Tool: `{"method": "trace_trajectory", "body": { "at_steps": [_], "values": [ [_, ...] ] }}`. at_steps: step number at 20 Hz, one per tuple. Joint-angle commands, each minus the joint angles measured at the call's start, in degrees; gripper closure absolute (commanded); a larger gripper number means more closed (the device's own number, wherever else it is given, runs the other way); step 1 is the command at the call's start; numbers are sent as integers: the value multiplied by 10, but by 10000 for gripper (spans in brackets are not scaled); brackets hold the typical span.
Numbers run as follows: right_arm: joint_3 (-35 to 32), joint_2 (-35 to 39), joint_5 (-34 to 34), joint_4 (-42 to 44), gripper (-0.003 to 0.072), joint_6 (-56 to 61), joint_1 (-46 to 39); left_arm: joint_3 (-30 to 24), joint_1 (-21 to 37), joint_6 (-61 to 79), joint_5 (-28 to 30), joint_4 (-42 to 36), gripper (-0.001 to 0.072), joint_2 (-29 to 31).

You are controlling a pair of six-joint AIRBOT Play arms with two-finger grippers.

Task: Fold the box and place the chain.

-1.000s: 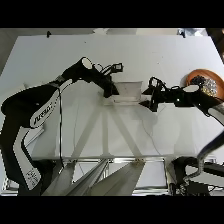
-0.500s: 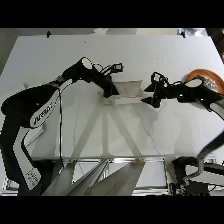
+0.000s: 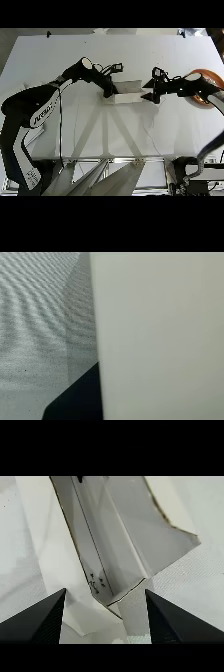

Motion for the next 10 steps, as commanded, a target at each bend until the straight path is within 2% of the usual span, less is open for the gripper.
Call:
{"method": "trace_trajectory", "body": {
  "at_steps": [1,6,10],
  "values": [
    [28,-30,17,0,130,-2,0,0,0,0,0,0,699,0],
    [43,-52,34,-2,130,-7,0,0,0,0,0,0,699,0],
    [92,-93,95,-4,130,1,0,0,0,0,0,0,699,0]
  ]
}}
